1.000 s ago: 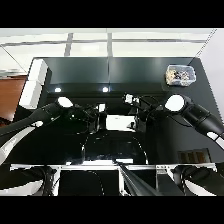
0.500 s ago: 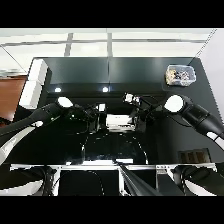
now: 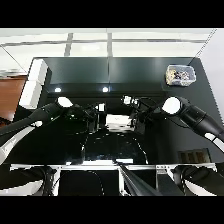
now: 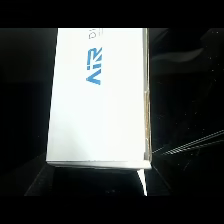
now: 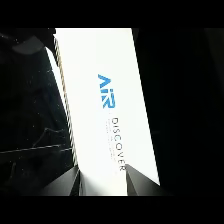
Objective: Fold the box and place the chain.
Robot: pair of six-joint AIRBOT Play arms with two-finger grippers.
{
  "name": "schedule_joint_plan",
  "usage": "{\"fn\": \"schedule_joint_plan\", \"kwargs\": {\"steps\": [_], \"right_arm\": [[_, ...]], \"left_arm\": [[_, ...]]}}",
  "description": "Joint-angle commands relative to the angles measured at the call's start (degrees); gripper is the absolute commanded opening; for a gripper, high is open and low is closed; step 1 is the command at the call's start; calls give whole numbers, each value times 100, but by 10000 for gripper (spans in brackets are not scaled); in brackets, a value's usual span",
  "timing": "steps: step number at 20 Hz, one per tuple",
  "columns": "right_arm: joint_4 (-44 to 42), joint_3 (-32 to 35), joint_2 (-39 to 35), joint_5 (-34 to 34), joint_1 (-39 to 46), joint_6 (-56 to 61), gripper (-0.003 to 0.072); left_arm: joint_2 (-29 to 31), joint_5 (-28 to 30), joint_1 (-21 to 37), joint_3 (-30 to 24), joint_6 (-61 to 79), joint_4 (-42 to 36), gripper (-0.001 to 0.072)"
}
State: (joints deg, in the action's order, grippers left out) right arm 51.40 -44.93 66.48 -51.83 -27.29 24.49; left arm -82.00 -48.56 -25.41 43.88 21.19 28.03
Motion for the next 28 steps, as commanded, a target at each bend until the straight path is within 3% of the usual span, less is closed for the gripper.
{"fn": "schedule_joint_plan", "kwargs": {"steps": [1,3,11,16,17,18,19,23,28], "right_arm": [[-13,9,4,7,-33,17,300],[-13,9,4,-4,-33,37,437],[393,-4,-72,-181,35,673,435],[63,-216,-509,-866,457,3217,434],[-149,-177,-509,-1014,505,3799,389],[-446,-96,-507,-1051,505,4026,73],[-866,20,-505,-964,490,3976,4],[-2146,417,-247,11,490,3871,4],[-1720,549,317,61,490,3917,6]], "left_arm": [[-2,9,-4,4,4,-2,461],[-2,9,-4,4,4,-2,461],[-2,7,-4,4,4,-2,461],[-2,9,-4,4,4,-2,461],[-2,9,-4,4,2,-2,461],[-2,9,-4,4,4,-2,461],[-2,9,-4,4,2,-2,461],[-2,9,-4,4,2,-4,461],[-2,7,-4,4,2,-9,461]]}}
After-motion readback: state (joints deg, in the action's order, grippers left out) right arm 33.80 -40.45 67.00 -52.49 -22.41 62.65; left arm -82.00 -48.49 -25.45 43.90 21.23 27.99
